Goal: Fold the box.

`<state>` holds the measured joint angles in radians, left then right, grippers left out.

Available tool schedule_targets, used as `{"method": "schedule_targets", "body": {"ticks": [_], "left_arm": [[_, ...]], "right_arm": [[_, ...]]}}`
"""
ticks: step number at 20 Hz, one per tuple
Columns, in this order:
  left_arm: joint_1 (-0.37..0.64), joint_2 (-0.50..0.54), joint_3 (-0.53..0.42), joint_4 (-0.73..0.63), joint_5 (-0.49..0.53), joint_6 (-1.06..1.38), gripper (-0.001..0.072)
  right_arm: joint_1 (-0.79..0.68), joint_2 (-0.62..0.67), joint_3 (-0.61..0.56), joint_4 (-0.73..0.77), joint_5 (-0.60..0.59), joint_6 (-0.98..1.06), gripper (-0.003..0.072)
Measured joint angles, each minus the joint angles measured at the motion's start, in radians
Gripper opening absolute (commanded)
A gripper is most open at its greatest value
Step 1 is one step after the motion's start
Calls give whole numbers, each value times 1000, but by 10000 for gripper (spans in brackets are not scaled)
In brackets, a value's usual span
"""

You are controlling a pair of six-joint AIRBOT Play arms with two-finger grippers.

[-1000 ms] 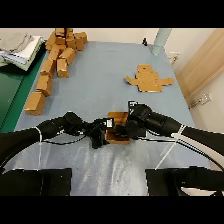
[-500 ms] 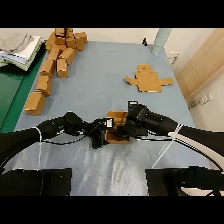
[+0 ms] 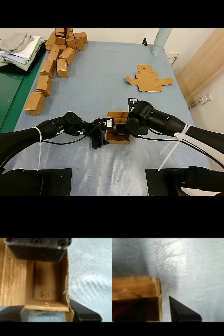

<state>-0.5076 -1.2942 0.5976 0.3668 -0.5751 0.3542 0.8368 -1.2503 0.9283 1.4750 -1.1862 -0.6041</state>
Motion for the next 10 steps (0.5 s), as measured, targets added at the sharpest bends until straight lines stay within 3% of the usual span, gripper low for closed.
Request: {"method": "schedule_targets", "body": {"ticks": [4,6,7,8,10], "left_arm": [[0,0,0,0,0,0,489],[0,0,0,0,0,0,489],[0,0,0,0,0,0,489],[0,0,0,0,0,0,489],[0,0,0,0,0,0,489]], "right_arm": [[0,83,6,22,-35,-6,404],[-5,139,7,24,-76,-7,232],[-13,165,7,19,-88,-9,81],[-29,191,7,4,-99,-16,2],[-93,222,7,-25,-113,-45,1]]}}
